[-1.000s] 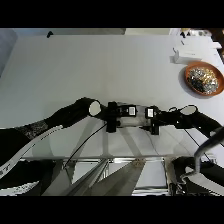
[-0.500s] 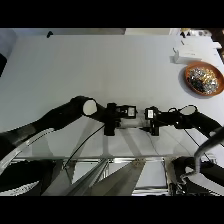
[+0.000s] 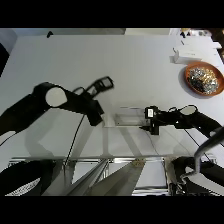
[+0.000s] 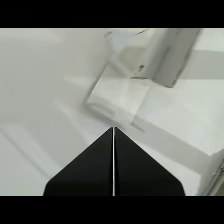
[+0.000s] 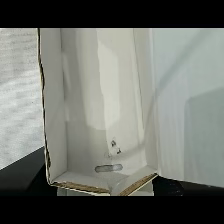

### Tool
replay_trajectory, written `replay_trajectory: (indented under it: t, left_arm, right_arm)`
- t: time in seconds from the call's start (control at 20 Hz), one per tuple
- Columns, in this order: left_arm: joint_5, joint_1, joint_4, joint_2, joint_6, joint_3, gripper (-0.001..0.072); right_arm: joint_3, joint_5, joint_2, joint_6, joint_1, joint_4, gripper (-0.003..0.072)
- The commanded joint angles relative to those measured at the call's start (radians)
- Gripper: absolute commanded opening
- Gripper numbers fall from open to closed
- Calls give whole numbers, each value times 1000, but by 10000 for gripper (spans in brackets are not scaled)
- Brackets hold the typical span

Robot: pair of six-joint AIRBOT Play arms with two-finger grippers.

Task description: Fold the box and place the chain.

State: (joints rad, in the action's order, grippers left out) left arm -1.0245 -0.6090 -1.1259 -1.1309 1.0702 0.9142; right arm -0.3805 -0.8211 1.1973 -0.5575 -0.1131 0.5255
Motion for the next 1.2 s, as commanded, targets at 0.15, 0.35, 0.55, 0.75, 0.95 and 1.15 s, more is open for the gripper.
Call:
replay_trajectory:
  t: [0.15,0.35,0.55,0.75,0.95,1.15]
  left_arm:
    - [37,92,18,-51,420,-109,4]
    - [51,110,116,-182,419,-126,4]
    - [60,109,222,-275,410,-126,5]
    - [64,109,267,-286,388,-126,5]
    - [66,109,284,-290,388,-126,5]
    - [68,106,282,-306,388,-126,5]
  right_arm:
    - [-1,-2,-1,0,0,0,504]
    - [-1,-2,-1,0,0,0,504]
    - [-1,-2,-1,0,0,0,504]
    - [-1,-2,-1,0,0,0,504]
    - [-1,-2,-1,0,0,0,504]
    - [-1,-2,-1,0,0,0,504]
